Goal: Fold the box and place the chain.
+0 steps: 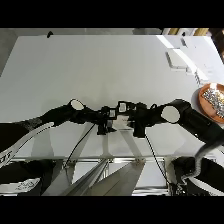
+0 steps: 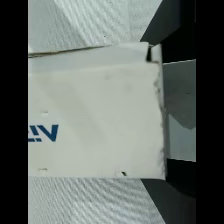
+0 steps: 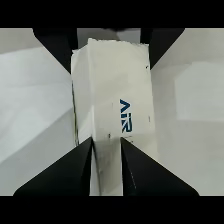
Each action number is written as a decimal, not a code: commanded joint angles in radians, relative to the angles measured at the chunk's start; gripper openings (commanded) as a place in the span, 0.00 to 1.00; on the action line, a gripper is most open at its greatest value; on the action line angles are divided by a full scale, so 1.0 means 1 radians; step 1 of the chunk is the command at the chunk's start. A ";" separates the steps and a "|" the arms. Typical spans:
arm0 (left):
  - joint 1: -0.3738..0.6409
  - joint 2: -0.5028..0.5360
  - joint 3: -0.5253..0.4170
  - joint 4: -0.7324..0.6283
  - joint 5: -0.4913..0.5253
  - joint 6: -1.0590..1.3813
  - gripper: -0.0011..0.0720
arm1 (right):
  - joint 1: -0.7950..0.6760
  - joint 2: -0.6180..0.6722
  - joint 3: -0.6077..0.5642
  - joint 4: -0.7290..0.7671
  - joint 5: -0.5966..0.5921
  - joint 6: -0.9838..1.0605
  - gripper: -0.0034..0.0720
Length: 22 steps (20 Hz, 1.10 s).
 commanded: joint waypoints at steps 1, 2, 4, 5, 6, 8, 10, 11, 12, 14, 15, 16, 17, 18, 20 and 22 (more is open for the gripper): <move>0.000 0.000 0.001 -0.004 -0.002 -0.006 0.39 | 0.001 0.000 -0.013 0.004 0.025 -0.001 0.50; 0.000 0.000 0.001 -0.004 -0.002 -0.006 0.39 | 0.001 0.001 -0.013 0.007 0.025 -0.001 0.50; 0.000 0.000 0.001 -0.004 -0.002 -0.006 0.39 | 0.001 0.009 -0.013 0.020 0.024 -0.001 0.49; 0.000 0.000 0.001 -0.004 -0.002 -0.006 0.39 | 0.001 0.015 -0.013 0.019 0.014 0.000 0.47; 0.000 0.000 0.001 -0.004 -0.002 -0.006 0.39 | 0.000 0.019 -0.013 0.015 0.003 -0.001 0.37; 0.000 0.000 0.001 -0.004 -0.002 -0.006 0.39 | 0.000 0.022 -0.013 0.007 -0.008 -0.001 0.28; 0.000 0.000 0.001 -0.004 -0.002 -0.006 0.39 | 0.000 0.022 -0.013 -0.008 -0.014 -0.001 0.27; 0.000 0.000 0.001 -0.004 -0.002 -0.006 0.39 | 0.000 0.022 -0.013 -0.015 -0.021 -0.001 0.25; 0.000 0.000 0.001 -0.004 -0.002 -0.006 0.39 | 0.000 0.022 -0.013 -0.015 -0.027 -0.001 0.24; 0.000 0.000 0.001 -0.004 -0.003 -0.006 0.39 | 0.000 0.024 -0.013 -0.013 -0.033 -0.001 0.19; 0.000 0.000 0.001 -0.004 -0.002 -0.006 0.39 | 0.000 0.030 -0.013 -0.003 -0.031 -0.001 0.20; 0.000 0.000 0.001 -0.004 -0.002 -0.006 0.39 | 0.000 0.040 -0.013 0.006 -0.027 -0.002 0.25; 0.000 0.000 0.001 -0.004 -0.003 -0.006 0.39 | 0.001 0.050 -0.013 0.005 -0.021 -0.007 0.35; 0.000 0.000 0.001 -0.004 -0.002 -0.006 0.39 | 0.001 0.057 -0.013 0.004 -0.009 -0.022 0.41; 0.000 0.000 0.001 -0.004 -0.002 -0.006 0.39 | 0.002 0.060 -0.013 0.005 0.037 -0.058 0.42; 0.000 0.000 0.001 -0.004 -0.002 -0.006 0.39 | 0.002 0.060 -0.013 0.004 0.079 -0.085 0.43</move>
